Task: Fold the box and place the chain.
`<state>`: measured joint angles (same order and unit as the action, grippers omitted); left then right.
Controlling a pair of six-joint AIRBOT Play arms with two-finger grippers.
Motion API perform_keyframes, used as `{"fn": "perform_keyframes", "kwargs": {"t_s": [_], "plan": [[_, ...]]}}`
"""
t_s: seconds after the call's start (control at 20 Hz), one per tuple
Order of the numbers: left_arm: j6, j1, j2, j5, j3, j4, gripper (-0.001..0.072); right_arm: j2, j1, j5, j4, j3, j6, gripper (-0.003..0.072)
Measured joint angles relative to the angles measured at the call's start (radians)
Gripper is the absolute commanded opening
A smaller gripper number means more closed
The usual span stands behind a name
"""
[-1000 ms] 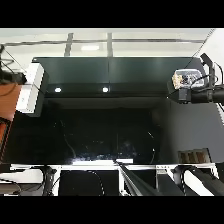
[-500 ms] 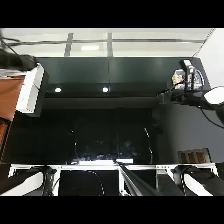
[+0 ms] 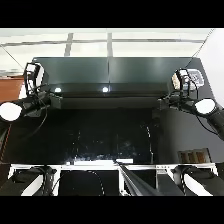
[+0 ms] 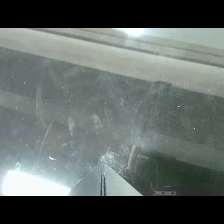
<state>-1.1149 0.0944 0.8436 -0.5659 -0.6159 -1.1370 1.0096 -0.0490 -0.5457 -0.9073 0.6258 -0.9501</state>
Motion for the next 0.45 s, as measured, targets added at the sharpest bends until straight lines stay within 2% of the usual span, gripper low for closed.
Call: {"fn": "perform_keyframes", "kwargs": {"t_s": [0.45], "plan": [[0.006,0.008,-0.022,0.02,0.038,0.005,0.0029,0.0,0.0,0.004,-0.003,-0.005,0.0,0.0015]]}}
